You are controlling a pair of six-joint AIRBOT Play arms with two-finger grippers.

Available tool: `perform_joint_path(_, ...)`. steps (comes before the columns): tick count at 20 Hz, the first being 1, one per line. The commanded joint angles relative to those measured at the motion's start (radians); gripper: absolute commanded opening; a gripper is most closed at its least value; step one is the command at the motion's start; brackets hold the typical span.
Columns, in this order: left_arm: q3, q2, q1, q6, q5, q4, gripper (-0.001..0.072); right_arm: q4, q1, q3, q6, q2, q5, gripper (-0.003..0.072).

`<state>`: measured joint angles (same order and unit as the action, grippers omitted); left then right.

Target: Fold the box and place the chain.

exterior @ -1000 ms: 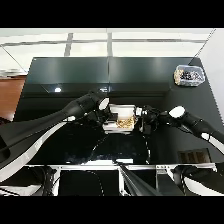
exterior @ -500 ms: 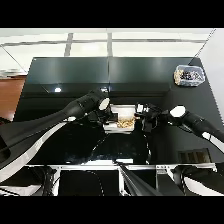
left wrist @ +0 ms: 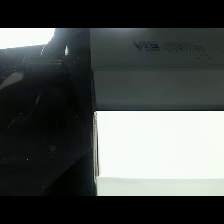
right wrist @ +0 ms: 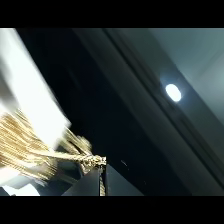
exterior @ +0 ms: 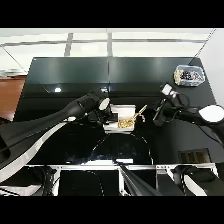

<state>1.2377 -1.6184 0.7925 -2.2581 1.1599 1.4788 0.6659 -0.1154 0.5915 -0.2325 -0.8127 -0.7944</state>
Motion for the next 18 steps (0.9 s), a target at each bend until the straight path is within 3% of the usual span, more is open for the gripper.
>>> perform_joint_path(1, 0.000, 0.000, -0.001, 0.000, 0.000, 0.001, 0.0030, -0.012, 0.009, 0.081, -0.254, 0.157, -0.180, 0.0016)
perform_joint_path(4, 0.000, 0.000, -0.001, 0.000, 0.000, 0.001, 0.0030, -0.143, 0.008, 0.159, -0.372, 0.180, -0.254, 0.0016)
perform_joint_path(9, 0.000, 0.000, -0.001, 0.000, -0.001, 0.001, 0.0029, -0.518, -0.001, 0.163, -0.370, 0.178, -0.180, 0.0016)
perform_joint_path(18, 0.000, 0.000, -0.001, 0.000, -0.001, 0.001, 0.0029, -0.791, -0.001, 0.200, -0.332, 0.172, -0.154, 0.0016)
